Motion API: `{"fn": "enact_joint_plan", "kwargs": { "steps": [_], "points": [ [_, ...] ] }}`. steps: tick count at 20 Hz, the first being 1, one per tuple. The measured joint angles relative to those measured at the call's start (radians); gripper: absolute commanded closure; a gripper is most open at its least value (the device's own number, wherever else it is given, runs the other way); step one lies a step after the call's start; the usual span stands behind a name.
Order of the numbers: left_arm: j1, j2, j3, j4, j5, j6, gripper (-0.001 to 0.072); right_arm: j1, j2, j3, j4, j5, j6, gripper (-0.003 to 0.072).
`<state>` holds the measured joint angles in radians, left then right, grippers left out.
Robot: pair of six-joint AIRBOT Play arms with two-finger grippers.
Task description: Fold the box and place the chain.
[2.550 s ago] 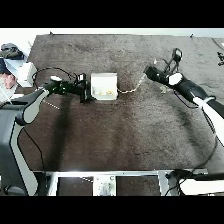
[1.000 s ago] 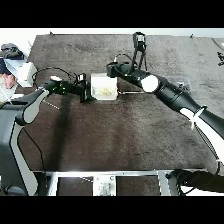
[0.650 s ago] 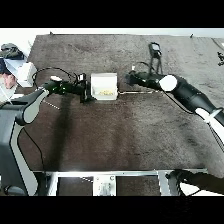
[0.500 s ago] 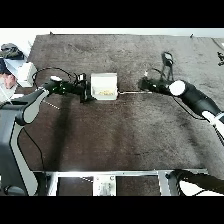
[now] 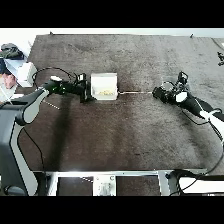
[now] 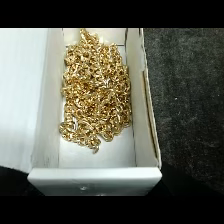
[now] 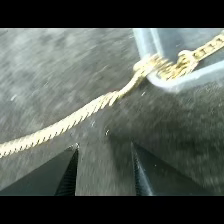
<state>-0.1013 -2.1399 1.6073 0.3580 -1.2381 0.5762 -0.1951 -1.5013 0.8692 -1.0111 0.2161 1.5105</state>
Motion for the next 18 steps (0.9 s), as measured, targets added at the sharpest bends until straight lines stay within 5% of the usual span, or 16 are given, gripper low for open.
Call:
{"fn": "enact_joint_plan", "kwargs": {
  "steps": [4, 5, 6, 8, 9, 10, 18],
  "points": [
    [0.000, 0.000, 0.000, 0.000, 0.000, 0.000, 0.0505, -0.007, -0.091, 0.068, 0.040, -0.035, 0.001, 0.0306],
    [0.000, 0.000, 0.000, 0.000, 0.000, 0.000, 0.0505, -0.008, -0.106, 0.084, 0.047, -0.040, 0.001, 0.0351],
    [0.000, 0.000, 0.000, 0.000, 0.000, 0.000, 0.0505, -0.008, -0.118, 0.096, 0.054, -0.043, 0.002, 0.0477],
    [0.000, 0.000, 0.000, 0.000, 0.000, 0.000, 0.0505, -0.011, -0.134, 0.112, 0.068, -0.051, 0.007, 0.0477],
    [0.000, 0.000, 0.000, 0.000, 0.000, 0.000, 0.0505, -0.009, -0.139, 0.117, 0.076, -0.056, 0.007, 0.0635],
    [0.000, 0.000, 0.000, 0.000, 0.000, 0.000, 0.0505, -0.007, -0.142, 0.120, 0.081, -0.056, 0.007, 0.0703],
    [0.000, 0.000, 0.000, 0.000, 0.000, 0.000, 0.0505, 0.163, 0.072, 0.130, 0.098, -0.046, -0.046, 0.0703]
  ]
}}
